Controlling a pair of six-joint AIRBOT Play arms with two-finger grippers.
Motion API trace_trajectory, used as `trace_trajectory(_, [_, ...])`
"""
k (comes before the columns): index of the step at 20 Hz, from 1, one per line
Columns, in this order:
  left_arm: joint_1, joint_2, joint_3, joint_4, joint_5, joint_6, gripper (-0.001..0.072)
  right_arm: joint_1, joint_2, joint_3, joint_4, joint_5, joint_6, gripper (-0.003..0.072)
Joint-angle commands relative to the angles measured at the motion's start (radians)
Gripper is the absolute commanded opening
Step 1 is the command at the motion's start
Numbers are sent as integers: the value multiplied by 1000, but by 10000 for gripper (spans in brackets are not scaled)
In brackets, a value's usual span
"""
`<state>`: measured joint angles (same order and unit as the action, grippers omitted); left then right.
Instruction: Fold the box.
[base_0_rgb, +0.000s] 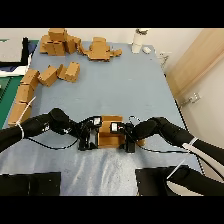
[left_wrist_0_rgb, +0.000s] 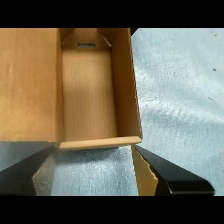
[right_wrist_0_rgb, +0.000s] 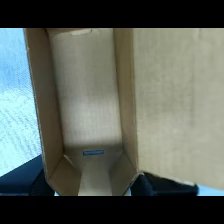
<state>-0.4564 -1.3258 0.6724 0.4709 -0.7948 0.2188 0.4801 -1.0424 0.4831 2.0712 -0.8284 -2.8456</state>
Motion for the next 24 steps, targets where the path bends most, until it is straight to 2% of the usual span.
trace_trajectory(1, [-16, 8, -9, -3, 33, 0, 705, 0, 1, 0, 0, 0, 0, 536])
trace_trajectory(4, [-45, 8, -18, -4, 42, -1, 705, 0, 1, 0, 0, 0, 0, 536])
trace_trajectory(11, [-112, 8, -28, -8, 143, -2, 705, 0, 1, 0, 0, 0, 0, 536])
trace_trajectory(17, [-112, 5, -39, -6, 142, -9, 702, 0, 1, 0, 0, 0, 0, 536])
trace_trajectory(18, [-112, 5, -38, -6, 142, -9, 630, 0, 1, 0, 1, 0, 0, 536])
trace_trajectory(19, [-111, 5, -38, -6, 142, -9, 524, 0, 1, 0, 0, 0, 0, 536])
trace_trajectory(24, [-111, 5, -38, -7, 141, -9, 527, 0, 1, 0, 1, 0, 0, 536])
